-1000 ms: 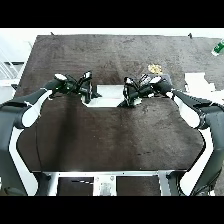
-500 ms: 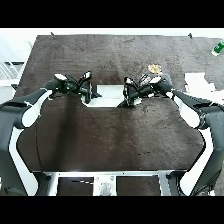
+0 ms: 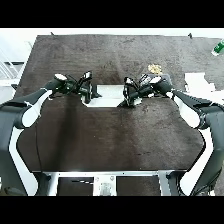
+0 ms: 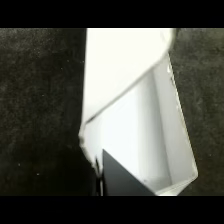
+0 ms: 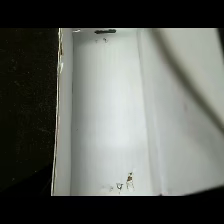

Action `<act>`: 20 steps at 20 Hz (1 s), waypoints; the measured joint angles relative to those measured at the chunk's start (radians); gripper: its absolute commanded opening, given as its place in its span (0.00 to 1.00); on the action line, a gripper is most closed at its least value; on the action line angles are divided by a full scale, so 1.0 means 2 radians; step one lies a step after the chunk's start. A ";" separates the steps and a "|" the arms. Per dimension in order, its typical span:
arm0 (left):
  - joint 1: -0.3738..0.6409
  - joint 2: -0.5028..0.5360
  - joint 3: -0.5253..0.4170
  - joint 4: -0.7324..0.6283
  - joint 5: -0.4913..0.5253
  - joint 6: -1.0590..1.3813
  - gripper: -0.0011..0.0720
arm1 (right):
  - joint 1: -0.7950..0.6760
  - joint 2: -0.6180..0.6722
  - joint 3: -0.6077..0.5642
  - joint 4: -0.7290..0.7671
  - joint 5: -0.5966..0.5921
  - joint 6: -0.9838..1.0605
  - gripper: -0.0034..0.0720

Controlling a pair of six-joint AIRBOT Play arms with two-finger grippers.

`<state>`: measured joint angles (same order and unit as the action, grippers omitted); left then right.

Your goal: Fold the box and place the chain.

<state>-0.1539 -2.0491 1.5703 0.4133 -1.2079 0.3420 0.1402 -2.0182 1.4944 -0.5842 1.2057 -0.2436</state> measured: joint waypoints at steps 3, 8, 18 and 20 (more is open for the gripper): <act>0.001 0.000 0.000 -0.001 -0.004 0.002 0.46 | 0.000 0.000 0.000 0.000 0.000 0.000 0.68; 0.012 0.002 0.021 -0.001 -0.037 -0.002 0.46 | 0.000 0.000 0.000 0.000 0.000 0.000 0.68; 0.068 0.042 0.092 0.014 -0.166 -0.098 0.03 | 0.000 0.000 0.000 0.000 0.000 0.000 0.68; 0.072 0.080 0.077 0.024 -0.159 -0.117 0.03 | 0.000 0.000 0.000 0.000 0.000 0.000 0.68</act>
